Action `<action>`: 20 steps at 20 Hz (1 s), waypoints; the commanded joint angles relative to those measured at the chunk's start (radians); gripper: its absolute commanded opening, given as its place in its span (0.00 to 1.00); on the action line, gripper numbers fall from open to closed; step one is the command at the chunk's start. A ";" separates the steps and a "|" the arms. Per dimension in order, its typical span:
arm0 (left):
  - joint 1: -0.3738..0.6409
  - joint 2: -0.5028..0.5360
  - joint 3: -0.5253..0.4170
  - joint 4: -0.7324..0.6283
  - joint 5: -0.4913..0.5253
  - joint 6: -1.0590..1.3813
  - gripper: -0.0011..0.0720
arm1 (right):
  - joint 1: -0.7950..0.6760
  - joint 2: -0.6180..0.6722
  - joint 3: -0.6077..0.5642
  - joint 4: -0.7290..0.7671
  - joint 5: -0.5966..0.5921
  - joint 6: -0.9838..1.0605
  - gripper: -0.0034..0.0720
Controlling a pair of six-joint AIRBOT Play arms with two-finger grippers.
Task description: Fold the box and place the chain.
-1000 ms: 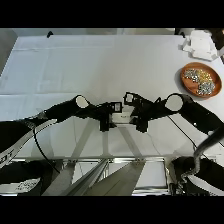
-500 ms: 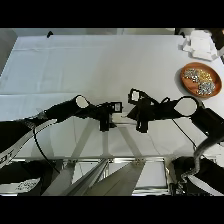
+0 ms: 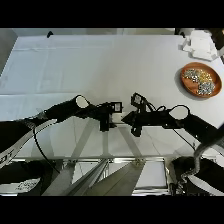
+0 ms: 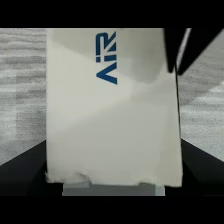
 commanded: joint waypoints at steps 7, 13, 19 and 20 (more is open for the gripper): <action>0.000 0.000 0.000 0.000 0.001 0.000 0.61 | -0.063 -0.011 -0.015 0.030 0.080 -0.053 0.07; 0.000 0.000 0.000 0.000 0.000 0.000 0.61 | -0.063 -0.024 -0.024 0.005 0.071 -0.051 0.07; 0.000 0.000 0.000 0.000 0.001 0.000 0.61 | -0.063 -0.045 -0.024 0.010 0.062 -0.051 0.06; 0.000 0.000 0.000 0.000 0.001 0.000 0.61 | -0.063 -0.045 -0.025 0.000 0.062 -0.051 0.06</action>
